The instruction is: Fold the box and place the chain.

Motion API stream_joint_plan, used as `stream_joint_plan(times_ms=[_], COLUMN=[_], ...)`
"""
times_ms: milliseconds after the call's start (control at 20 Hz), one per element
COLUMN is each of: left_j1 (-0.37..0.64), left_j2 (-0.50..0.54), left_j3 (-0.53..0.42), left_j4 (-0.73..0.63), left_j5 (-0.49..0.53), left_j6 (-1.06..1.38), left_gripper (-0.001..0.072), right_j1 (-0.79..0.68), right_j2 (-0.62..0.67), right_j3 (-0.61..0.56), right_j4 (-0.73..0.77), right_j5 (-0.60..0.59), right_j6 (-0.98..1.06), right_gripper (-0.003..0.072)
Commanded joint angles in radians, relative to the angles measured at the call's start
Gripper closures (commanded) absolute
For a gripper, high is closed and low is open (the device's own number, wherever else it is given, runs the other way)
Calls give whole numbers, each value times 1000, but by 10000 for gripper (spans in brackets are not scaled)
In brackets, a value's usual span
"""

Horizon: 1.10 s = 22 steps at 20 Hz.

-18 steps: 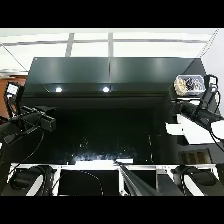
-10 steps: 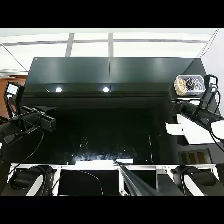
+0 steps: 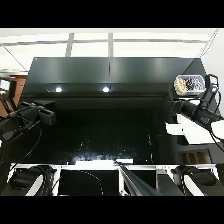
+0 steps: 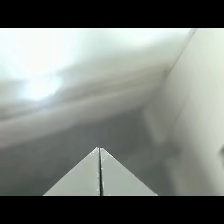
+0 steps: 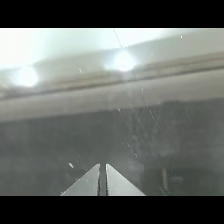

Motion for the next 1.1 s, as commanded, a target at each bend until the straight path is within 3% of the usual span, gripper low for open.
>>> stream_joint_plan(times_ms=[0,50,100,150,300,450,650,800,950,1050], left_j1=[0,0,-3,-13,-39,-101,-171,-175,-176,-175], left_j2=[-21,-39,-64,-98,-190,-267,-323,-343,-343,-343], left_j3=[-1,-1,0,2,27,58,60,60,59,58], left_j4=[-131,-127,-129,-124,-105,-105,-103,-104,-111,-110], left_j5=[193,243,294,331,256,206,209,218,216,216], left_j6=[-4,-4,-3,-2,42,43,47,50,48,49], left_gripper=[677,648,195,-11,-11,-10,-10,-10,-11,-11], right_j1=[0,-1,-1,-3,-132,-477,-943,-1192,-1297,-1327], right_j2=[1,1,1,1,-31,-157,-272,-383,-492,-597], right_j3=[0,0,0,6,136,351,374,374,380,454], right_j4=[67,60,31,-12,-195,-430,-518,-383,-141,28], right_j5=[-120,-163,-205,-228,-101,170,211,291,346,421], right_j6=[0,0,-3,-4,56,161,148,-58,-338,-453], right_gripper=[631,428,-33,-20,-15,-16,-16,-17,-18,-18])
